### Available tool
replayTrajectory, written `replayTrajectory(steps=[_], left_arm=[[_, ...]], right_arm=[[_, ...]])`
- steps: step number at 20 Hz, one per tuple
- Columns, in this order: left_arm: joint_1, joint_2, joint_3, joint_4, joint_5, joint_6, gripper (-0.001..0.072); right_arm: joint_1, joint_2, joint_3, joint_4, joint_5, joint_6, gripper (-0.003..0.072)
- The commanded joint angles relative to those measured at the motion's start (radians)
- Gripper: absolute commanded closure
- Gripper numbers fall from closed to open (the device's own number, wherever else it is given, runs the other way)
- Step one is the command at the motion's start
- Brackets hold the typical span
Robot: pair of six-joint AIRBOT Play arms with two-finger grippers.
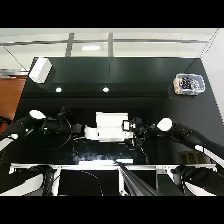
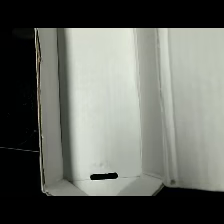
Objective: Fold the box and place the chain.
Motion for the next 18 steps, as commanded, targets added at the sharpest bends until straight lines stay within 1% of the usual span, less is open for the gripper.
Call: replayTrajectory(steps=[1, 3, 4, 5, 6, 8, 10, 11, 13, 14, 17, 18], left_arm=[[-0.038, -0.003, 0.011, -0.125, -0.013, 0.150, 0.0508], [-0.013, 0.018, 0.025, -0.114, -0.031, 0.163, 0.0254], [0.002, 0.029, 0.031, -0.113, -0.042, 0.164, 0.0177], [0.018, 0.041, 0.037, -0.114, -0.058, 0.164, 0.0079], [0.028, 0.049, 0.044, -0.113, -0.074, 0.164, 0.0004], [0.021, 0.054, 0.061, -0.111, -0.112, 0.163, 0.0005], [-0.042, 0.054, 0.078, -0.085, -0.106, 0.161, 0.0006], [-0.081, 0.053, 0.090, -0.057, -0.089, 0.149, 0.0007], [-0.156, 0.053, 0.119, 0.006, -0.038, 0.086, 0.0040], [-0.187, 0.053, 0.135, 0.034, -0.017, 0.060, 0.0041], [-0.260, 0.053, 0.193, 0.082, 0.014, -0.027, 0.0043], [-0.279, 0.053, 0.211, 0.097, 0.024, -0.063, 0.0069]], right_arm=[[0.000, -0.001, 0.000, 0.000, 0.000, 0.000, 0.0505], [0.000, -0.001, 0.000, 0.000, 0.000, 0.000, 0.0505], [0.000, -0.001, -0.001, 0.000, 0.000, 0.000, 0.0505], [0.000, -0.001, 0.000, 0.000, 0.000, 0.000, 0.0505], [0.000, -0.001, 0.000, 0.000, 0.000, 0.000, 0.0505], [0.000, -0.001, 0.000, 0.000, 0.000, 0.000, 0.0505], [0.000, -0.001, 0.000, 0.000, 0.000, 0.000, 0.0505], [0.000, -0.001, 0.000, 0.000, 0.000, 0.000, 0.0504], [0.000, -0.001, 0.000, 0.000, 0.000, 0.000, 0.0505], [0.000, -0.001, 0.000, 0.000, 0.000, 0.000, 0.0505], [0.000, -0.001, 0.000, 0.000, 0.000, 0.000, 0.0505], [0.000, -0.001, 0.000, 0.000, 0.000, 0.000, 0.0505]])
